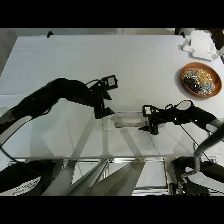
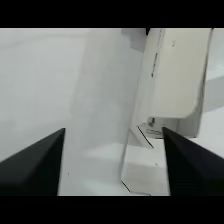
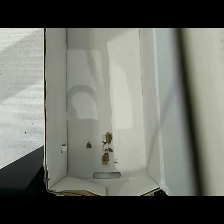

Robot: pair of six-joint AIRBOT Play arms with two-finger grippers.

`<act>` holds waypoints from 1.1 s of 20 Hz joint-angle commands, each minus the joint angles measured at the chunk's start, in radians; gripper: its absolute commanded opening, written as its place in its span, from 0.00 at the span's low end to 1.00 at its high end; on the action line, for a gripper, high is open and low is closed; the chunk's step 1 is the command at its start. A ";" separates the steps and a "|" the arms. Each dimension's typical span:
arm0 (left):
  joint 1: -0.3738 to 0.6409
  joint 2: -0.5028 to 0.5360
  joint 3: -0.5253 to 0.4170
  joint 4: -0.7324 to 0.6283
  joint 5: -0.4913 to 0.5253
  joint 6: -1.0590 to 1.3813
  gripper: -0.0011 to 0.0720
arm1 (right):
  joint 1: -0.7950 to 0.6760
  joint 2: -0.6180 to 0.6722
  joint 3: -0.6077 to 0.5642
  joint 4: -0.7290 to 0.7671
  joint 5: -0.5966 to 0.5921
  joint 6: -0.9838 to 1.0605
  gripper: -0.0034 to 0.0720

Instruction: Fold the box and place the chain.

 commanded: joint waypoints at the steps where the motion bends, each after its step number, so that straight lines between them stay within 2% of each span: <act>1: 0.022 0.131 0.001 0.016 0.132 -0.161 0.38 | 0.000 0.000 0.000 0.001 0.000 0.000 0.63; 2: 0.011 0.150 0.001 0.008 0.170 -0.159 0.09 | 0.000 0.000 0.000 0.001 0.000 0.000 0.63; 3: -0.011 0.157 0.000 0.001 0.201 -0.160 0.02 | 0.000 0.000 0.000 0.001 0.000 0.000 0.63; 5: -0.084 0.143 0.000 -0.020 0.222 -0.159 0.02 | 0.000 0.000 -0.001 0.001 0.000 0.000 0.63; 8: -0.224 0.085 0.000 -0.031 0.138 -0.156 0.02 | 0.000 0.000 -0.001 0.001 0.000 0.000 0.63; 11: -0.293 0.012 0.000 -0.031 -0.088 -0.165 0.02 | 0.000 0.000 0.000 0.001 0.000 0.000 0.63; 14: -0.266 -0.072 0.000 -0.016 -0.355 -0.280 0.02 | 0.000 0.000 0.000 0.001 0.000 0.000 0.63; 16: -0.222 -0.122 0.000 -0.012 -0.447 -0.373 0.02 | 0.000 0.000 -0.001 0.001 0.000 0.000 0.63; 19: -0.163 -0.175 0.000 -0.013 -0.467 -0.449 0.02 | 0.000 0.000 -0.001 0.001 0.000 0.000 0.63; 22: -0.162 -0.214 0.000 -0.013 -0.416 -0.467 0.02 | 0.000 0.000 0.000 0.001 0.000 0.000 0.63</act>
